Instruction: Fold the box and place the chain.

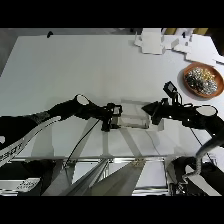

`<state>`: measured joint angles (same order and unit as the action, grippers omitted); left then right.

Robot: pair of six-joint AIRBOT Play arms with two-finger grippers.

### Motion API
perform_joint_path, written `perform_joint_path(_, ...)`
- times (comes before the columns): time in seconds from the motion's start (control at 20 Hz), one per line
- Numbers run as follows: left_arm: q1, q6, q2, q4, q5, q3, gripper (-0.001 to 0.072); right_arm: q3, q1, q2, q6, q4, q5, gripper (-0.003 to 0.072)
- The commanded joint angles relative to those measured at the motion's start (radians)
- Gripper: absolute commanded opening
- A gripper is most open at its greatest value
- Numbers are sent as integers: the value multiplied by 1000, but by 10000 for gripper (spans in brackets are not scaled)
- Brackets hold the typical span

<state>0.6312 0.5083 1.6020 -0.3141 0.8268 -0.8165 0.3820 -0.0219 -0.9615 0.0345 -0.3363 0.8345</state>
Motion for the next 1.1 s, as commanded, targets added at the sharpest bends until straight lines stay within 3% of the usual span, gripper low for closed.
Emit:
perform_joint_path(0.0, 0, 0, 0, 0, 0, -1, 136, 1, 0, -32, 99, -63, -147, 23)
perform_joint_path(0.25, 0, 0, 0, 0, 0, -1, 136, 3, 0, -88, 153, -126, -137, 31)
perform_joint_path(0.5, 0, 0, 0, 0, 0, -1, 136, 86, 0, 5, 264, -146, -19, 54)
perform_joint_path(0.65, 0, 0, 0, 0, 0, -1, 136, 143, 0, 116, 322, -318, 85, 53)
perform_joint_path(0.85, 0, 0, 0, 0, 0, -1, 136, 143, -2, 218, 335, -714, 285, 51)
perform_joint_path(1.05, 0, 0, 0, 0, 0, -1, 136, 142, -2, 219, 278, -781, 349, 58)
